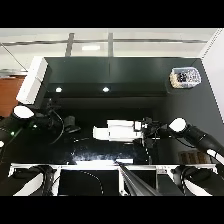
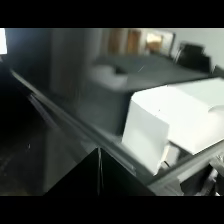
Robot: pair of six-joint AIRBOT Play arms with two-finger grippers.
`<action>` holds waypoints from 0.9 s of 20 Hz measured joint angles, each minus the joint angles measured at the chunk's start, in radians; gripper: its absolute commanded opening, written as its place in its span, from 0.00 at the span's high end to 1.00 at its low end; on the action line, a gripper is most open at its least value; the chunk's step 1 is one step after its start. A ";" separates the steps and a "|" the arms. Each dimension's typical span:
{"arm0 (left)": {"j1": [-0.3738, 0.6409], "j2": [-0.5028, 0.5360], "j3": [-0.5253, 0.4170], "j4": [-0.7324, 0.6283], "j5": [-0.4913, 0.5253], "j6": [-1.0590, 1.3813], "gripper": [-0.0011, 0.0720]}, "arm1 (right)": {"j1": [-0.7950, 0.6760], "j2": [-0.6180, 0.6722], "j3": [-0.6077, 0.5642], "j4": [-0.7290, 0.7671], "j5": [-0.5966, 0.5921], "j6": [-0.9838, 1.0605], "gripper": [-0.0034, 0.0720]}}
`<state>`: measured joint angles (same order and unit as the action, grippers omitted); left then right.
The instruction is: Fold the box and place the chain.
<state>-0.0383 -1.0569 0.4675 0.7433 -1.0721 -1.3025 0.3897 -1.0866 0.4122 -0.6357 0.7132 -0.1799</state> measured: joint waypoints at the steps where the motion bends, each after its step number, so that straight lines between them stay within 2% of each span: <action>1: -0.017 -0.020 -0.023 -0.029 0.022 0.009 0.95 | 0.000 0.000 0.000 0.000 0.000 0.000 0.42; 7: -0.216 -0.166 -0.062 -0.233 0.180 0.084 0.95 | 0.000 0.000 0.000 0.000 0.000 0.000 0.42; 10: -0.306 -0.198 -0.039 -0.304 0.215 0.134 0.95 | 0.000 0.000 0.000 0.000 0.000 0.000 0.42; 14: -0.347 -0.200 -0.001 -0.344 0.224 0.161 0.94 | 0.000 0.000 0.000 0.000 0.000 0.000 0.42; 15: -0.350 -0.192 0.005 -0.348 0.224 0.164 0.92 | 0.000 0.000 0.000 0.000 0.000 0.000 0.42; 16: -0.351 -0.183 0.009 -0.349 0.224 0.166 0.76 | 0.000 0.000 0.000 0.000 0.000 0.000 0.42; 17: -0.353 -0.172 0.011 -0.352 0.224 0.168 0.65 | 0.000 0.000 0.000 0.000 0.000 0.000 0.42; 18: -0.354 -0.159 0.013 -0.356 0.223 0.168 0.65 | 0.000 0.000 0.000 0.000 0.000 0.000 0.42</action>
<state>-0.3927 -1.2160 0.4808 0.3878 -0.8490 -1.1343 0.3897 -1.0866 0.4122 -0.6357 0.7128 -0.1799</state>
